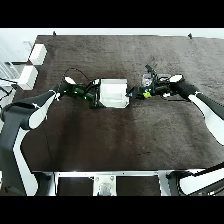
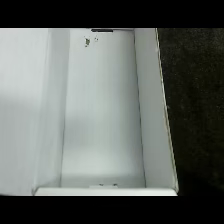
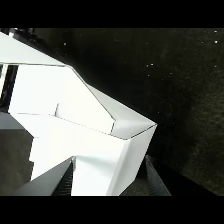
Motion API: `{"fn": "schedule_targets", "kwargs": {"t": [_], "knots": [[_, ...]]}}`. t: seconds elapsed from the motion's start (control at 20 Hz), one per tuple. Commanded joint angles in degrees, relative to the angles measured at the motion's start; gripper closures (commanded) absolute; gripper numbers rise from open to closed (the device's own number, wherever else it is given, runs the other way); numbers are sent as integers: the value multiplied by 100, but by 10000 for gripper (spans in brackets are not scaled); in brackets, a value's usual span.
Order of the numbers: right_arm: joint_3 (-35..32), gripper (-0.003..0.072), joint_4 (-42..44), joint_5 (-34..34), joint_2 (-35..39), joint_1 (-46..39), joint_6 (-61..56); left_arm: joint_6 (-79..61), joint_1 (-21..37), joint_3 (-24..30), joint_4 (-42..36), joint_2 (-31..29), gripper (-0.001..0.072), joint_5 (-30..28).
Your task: Fold the box and place the chain.
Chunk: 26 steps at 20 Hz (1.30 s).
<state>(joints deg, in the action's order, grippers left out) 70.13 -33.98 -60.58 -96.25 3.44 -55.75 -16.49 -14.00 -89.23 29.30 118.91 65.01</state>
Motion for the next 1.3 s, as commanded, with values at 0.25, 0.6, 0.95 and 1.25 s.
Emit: {"fn": "schedule_targets", "kwargs": {"t": [0.25,0.6,0.95,1.25], "knots": [[426,157,-1025,74,4,466,-1274,-2,0,-7,0,0,531,0],[697,158,-1451,83,-20,737,-1961,-2,-2,-7,0,0,532,2],[885,158,-2400,144,-44,1117,-2942,-2,0,-7,0,0,532,-2],[1128,158,-2594,225,-284,1401,-3407,-2,-2,-7,0,0,531,0]]}}
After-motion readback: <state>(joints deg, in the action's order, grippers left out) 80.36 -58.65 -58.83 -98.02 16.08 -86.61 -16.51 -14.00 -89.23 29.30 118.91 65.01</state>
